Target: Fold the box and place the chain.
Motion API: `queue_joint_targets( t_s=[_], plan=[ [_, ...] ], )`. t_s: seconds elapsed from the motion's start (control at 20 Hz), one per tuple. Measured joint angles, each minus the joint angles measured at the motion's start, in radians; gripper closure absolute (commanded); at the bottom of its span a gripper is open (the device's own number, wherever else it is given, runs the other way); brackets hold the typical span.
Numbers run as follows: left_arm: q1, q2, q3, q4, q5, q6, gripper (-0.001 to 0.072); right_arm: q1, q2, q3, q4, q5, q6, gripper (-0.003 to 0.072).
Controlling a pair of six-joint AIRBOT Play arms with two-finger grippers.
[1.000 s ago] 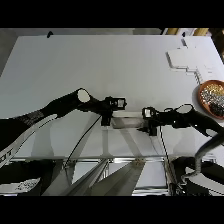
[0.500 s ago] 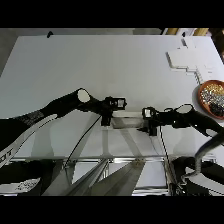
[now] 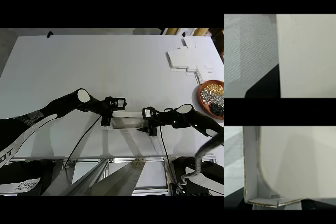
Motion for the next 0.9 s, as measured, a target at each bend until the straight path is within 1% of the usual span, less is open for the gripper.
queue_joint_targets(
  t_s=[0.15,0.2,0.25,0.3,0.45,0.5,0.55,0.6,0.65,0.75,0.85,0.9],
  plan=[
    [0.000,0.000,0.000,0.000,0.000,0.000,0.0700,0.000,0.000,0.000,0.000,0.000,0.000,0.0307],
    [0.000,0.000,0.000,0.000,0.000,0.000,0.0689,0.000,0.000,0.000,0.000,0.000,0.000,0.0307],
    [0.000,0.000,0.000,0.000,0.000,0.000,0.0606,0.000,0.000,0.000,0.000,0.001,0.000,0.0307],
    [-0.001,-0.003,-0.002,0.016,-0.002,0.000,0.0497,0.001,0.000,0.000,-0.003,0.007,-0.005,0.0307],
    [0.000,0.009,-0.001,0.009,0.000,-0.001,0.0460,0.001,0.000,0.000,-0.003,0.011,-0.003,0.0307],
    [0.000,0.017,-0.001,0.008,-0.001,-0.001,0.0342,0.001,0.000,0.000,-0.003,0.010,-0.003,0.0307],
    [0.001,0.026,-0.001,0.006,0.002,-0.002,0.0206,0.001,0.000,0.000,-0.003,0.009,-0.003,0.0307],
    [0.001,0.036,-0.001,0.010,0.001,-0.003,0.0145,0.001,0.000,0.000,-0.005,0.009,-0.004,0.0307],
    [0.002,0.046,-0.001,0.015,0.001,-0.009,0.0126,0.001,0.000,0.000,-0.005,0.009,-0.004,0.0307],
    [0.008,0.071,-0.001,0.054,-0.005,-0.047,0.0125,0.001,0.000,0.000,-0.004,0.005,-0.003,0.0307],
    [0.022,0.095,-0.001,0.122,-0.017,-0.126,0.0126,0.001,0.000,0.000,-0.002,0.005,0.000,0.0307],
    [0.032,0.107,-0.001,0.161,-0.030,-0.173,0.0139,0.001,0.000,0.000,-0.001,0.004,0.000,0.0307]
  ],
)
